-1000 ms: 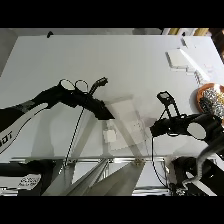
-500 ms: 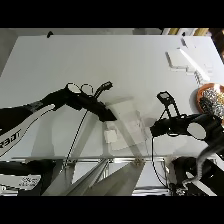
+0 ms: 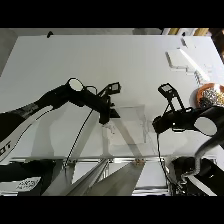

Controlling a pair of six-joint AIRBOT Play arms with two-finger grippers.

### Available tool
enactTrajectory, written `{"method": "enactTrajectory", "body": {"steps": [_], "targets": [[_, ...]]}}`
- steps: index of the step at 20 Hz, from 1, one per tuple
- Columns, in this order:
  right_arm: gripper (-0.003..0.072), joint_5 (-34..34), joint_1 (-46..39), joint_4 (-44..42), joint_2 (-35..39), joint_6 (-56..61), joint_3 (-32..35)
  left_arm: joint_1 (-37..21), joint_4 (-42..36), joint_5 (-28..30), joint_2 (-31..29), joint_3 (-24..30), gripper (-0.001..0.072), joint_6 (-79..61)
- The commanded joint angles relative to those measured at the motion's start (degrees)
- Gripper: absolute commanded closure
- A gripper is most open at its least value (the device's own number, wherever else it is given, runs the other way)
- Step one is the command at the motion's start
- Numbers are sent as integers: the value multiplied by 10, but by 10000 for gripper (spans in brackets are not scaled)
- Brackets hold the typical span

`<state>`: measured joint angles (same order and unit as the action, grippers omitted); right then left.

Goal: Fold the box and place the chain.

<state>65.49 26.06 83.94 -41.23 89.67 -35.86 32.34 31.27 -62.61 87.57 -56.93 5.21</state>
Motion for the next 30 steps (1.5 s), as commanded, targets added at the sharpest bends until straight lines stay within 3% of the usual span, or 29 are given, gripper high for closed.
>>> {"method": "enactTrajectory", "body": {"steps": [1,7,21,27,30], "targets": [[347,62,0,48,0,-19,-35,49,96,35,-18,-4,708,-22],[348,68,0,61,0,-19,-35,102,88,157,2,-4,708,11],[348,26,0,63,0,-34,-35,101,70,177,38,-4,708,10],[348,26,0,62,0,-73,-35,101,170,184,-2,-4,710,80],[348,26,0,62,0,-73,-35,101,184,183,-6,-4,710,114]]}}
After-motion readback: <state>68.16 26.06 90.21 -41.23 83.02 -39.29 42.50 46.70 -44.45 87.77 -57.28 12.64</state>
